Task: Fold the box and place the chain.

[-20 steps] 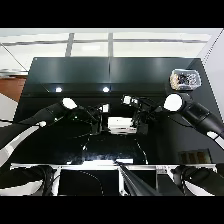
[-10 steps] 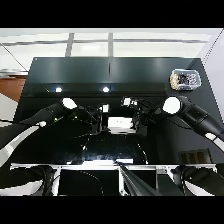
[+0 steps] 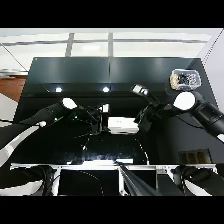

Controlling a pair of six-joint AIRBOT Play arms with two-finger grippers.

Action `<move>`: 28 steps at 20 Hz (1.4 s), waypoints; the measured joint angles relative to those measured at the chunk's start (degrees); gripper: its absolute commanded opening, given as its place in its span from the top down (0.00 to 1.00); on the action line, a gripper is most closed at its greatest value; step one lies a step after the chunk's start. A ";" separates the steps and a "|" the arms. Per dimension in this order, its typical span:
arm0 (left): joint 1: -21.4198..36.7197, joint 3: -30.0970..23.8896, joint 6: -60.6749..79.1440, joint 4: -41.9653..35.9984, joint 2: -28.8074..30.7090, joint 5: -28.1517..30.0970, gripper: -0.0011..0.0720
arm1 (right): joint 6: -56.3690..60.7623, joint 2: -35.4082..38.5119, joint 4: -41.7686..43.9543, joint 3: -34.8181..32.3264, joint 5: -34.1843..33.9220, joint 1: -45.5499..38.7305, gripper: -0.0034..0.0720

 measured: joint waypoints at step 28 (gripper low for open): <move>1.68 0.07 -1.68 1.62 3.52 0.04 0.01 | 8.35 -7.43 27.08 -3.52 3.23 -12.28 0.92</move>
